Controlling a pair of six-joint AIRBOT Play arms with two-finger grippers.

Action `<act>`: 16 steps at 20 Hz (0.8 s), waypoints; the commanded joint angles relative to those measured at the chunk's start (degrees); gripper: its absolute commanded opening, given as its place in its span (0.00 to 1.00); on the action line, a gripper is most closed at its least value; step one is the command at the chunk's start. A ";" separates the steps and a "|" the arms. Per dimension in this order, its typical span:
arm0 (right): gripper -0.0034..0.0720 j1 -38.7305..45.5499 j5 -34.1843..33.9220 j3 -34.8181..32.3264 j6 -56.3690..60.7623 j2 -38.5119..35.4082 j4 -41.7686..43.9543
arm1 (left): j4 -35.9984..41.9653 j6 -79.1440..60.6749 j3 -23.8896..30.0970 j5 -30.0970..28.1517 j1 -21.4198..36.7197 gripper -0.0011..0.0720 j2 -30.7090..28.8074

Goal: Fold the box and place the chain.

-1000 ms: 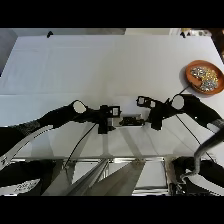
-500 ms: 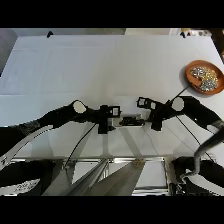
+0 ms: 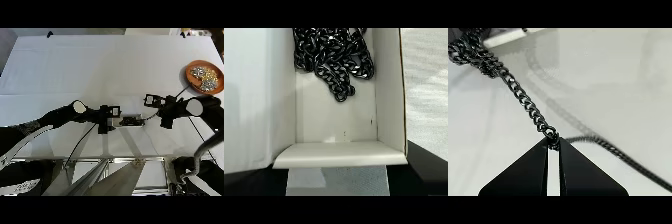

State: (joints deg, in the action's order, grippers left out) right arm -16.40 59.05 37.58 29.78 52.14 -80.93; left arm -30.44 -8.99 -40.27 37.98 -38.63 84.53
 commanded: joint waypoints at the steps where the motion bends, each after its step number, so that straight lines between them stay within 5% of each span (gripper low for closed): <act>1: 0.07 -0.02 9.22 6.67 0.31 -4.26 3.28 | -0.04 0.00 0.02 0.00 -0.02 0.03 -0.04; 7: 0.07 -4.52 15.69 21.59 3.45 -4.20 14.82 | -0.02 0.00 0.02 0.00 -0.02 0.03 -0.04; 16: 0.07 -15.63 13.29 22.32 9.29 5.92 17.99 | -0.02 0.00 0.02 0.00 -0.02 0.03 -0.04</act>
State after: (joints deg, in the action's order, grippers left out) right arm -29.43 72.38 59.57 36.91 54.08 -63.79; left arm -30.46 -8.97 -40.27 37.98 -38.63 84.53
